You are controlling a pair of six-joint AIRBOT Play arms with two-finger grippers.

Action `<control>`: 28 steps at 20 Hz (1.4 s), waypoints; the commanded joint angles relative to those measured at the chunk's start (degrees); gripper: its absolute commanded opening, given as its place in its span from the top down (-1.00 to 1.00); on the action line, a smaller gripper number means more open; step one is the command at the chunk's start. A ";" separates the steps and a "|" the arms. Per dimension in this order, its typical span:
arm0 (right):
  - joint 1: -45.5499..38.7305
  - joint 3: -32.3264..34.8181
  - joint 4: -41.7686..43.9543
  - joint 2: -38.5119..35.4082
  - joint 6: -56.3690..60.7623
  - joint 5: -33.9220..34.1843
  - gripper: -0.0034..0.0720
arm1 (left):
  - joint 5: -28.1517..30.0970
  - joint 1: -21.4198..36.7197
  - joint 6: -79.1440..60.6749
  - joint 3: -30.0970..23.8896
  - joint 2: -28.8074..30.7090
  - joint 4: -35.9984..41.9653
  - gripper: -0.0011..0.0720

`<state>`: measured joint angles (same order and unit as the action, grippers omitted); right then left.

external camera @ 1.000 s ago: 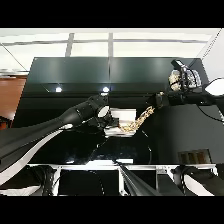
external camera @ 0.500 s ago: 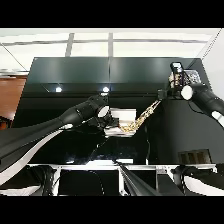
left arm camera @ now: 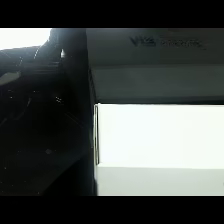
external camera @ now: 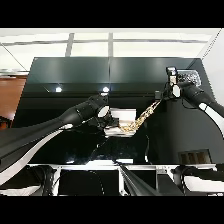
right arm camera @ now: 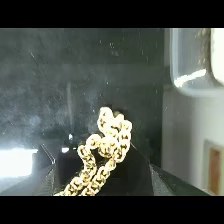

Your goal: Fold the box and place the chain.

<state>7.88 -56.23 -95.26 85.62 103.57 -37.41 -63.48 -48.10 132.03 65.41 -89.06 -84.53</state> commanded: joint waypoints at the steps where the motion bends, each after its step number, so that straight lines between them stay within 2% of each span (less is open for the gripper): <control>1: 0.00 -0.17 2.08 0.76 0.55 -1.22 -0.34 | -0.02 0.02 0.00 -0.02 -0.02 -0.02 0.89; 2: -0.02 -0.17 2.16 0.76 0.55 -1.60 -0.15 | -0.02 0.02 0.00 -0.02 -0.02 0.00 0.89; 4: -0.02 -0.20 2.14 0.63 0.52 -2.84 0.87 | -0.02 0.02 0.00 -0.02 -0.02 -0.02 0.89; 8: -0.02 -0.83 1.97 -2.05 -1.11 -7.50 0.89 | 0.00 0.02 0.00 -0.02 -0.02 0.00 0.89; 11: 0.00 -0.90 2.40 -9.73 -6.03 -11.93 0.89 | 0.00 0.02 0.00 -0.02 -0.02 -0.02 0.89; 13: -0.02 -0.90 5.73 -17.09 -10.64 -16.65 0.89 | 0.00 0.02 0.00 -0.02 -0.02 -0.02 0.89; 17: 0.00 -1.90 22.25 -32.22 -19.23 -28.44 0.89 | 0.00 0.02 0.00 -0.02 -0.02 -0.02 0.89; 20: 0.00 -6.43 36.37 -38.60 -23.26 -35.36 0.89 | -0.02 0.02 0.00 -0.02 -0.02 0.00 0.89; 22: 0.02 -10.19 44.96 -39.26 -25.29 -39.17 0.89 | 0.00 0.02 0.00 -0.02 -0.02 -0.02 0.89; 25: 0.24 -10.88 58.40 -39.10 -29.94 -39.87 0.89 | 0.00 0.02 0.00 -0.02 -0.02 0.00 0.89; 28: 3.85 -10.84 62.07 -36.96 -30.42 -37.09 0.89 | 0.02 0.02 0.00 -0.02 -0.02 0.00 0.89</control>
